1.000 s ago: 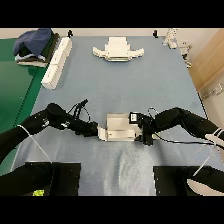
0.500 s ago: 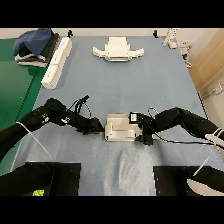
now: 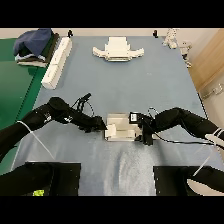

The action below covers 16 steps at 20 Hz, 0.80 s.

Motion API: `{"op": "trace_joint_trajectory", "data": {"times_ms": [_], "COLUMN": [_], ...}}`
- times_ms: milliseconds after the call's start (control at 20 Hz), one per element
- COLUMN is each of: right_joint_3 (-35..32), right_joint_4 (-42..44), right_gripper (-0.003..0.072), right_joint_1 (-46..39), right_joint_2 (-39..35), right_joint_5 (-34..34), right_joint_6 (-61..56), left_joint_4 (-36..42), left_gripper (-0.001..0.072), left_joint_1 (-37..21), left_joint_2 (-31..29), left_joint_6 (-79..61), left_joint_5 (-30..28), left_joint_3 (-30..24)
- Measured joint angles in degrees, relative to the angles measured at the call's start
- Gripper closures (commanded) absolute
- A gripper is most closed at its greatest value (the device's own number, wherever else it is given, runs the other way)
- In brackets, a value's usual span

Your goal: Fold the box.

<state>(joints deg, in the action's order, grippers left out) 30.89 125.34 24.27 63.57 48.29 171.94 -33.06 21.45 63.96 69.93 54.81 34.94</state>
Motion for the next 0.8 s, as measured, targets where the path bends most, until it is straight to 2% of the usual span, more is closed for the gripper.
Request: {"op": "trace_joint_trajectory", "data": {"times_ms": [500,800], "right_joint_3": [0.00,0.00], "right_joint_4": [-0.02,-0.02], "right_gripper": [0.0164,0.0164], "right_joint_1": [0.02,0.02], "right_joint_2": [0.00,0.00], "right_joint_5": [0.00,0.00], "right_joint_6": [0.02,0.02], "left_joint_4": [-28.50,-40.76], "left_gripper": [0.0311,0.0311], "left_joint_1": [19.26,27.50], "left_joint_2": [2.82,7.10], "left_joint_6": [33.70,53.83], "left_joint_5": [-3.13,0.76], "left_joint_3": [10.43,16.98]}}
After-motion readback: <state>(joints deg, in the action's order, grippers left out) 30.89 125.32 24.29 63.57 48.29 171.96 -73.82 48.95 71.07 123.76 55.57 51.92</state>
